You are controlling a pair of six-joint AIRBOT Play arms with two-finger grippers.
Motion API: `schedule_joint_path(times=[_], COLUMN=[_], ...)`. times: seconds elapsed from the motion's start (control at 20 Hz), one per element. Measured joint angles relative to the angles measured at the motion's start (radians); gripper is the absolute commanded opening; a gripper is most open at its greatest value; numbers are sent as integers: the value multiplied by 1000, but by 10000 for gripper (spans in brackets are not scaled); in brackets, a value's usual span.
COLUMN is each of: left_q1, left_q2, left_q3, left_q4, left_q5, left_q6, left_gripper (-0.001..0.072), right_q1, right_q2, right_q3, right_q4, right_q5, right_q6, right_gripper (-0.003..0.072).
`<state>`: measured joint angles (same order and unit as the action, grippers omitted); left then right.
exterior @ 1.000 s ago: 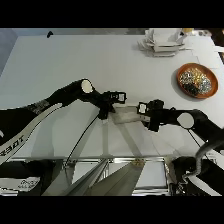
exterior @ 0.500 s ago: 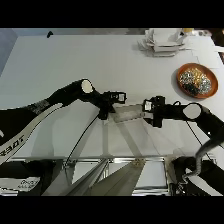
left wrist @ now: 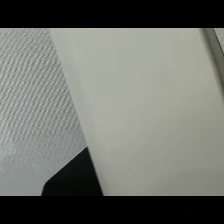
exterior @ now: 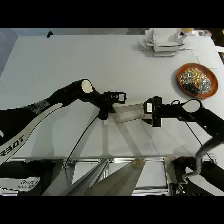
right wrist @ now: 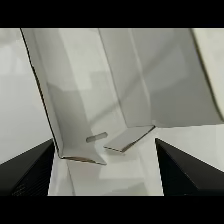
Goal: Fold the box and place the chain.
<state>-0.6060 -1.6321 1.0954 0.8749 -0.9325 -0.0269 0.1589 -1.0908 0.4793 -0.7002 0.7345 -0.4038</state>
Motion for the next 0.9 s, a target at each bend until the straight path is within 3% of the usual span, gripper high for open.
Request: schedule_joint_path(times=[0.3,0.9], left_q1=[0,0], left_q2=[0,0], left_q3=[0,0], left_q4=[0,1], left_q5=[0,-1], left_q6=[0,1], left_gripper=[14,14], right_q1=[-12,-11], right_q2=[-51,-129], right_q3=[0,1], right_q4=[96,79], right_q5=[63,154], right_q6=[-109,-42], right_gripper=[707,687])
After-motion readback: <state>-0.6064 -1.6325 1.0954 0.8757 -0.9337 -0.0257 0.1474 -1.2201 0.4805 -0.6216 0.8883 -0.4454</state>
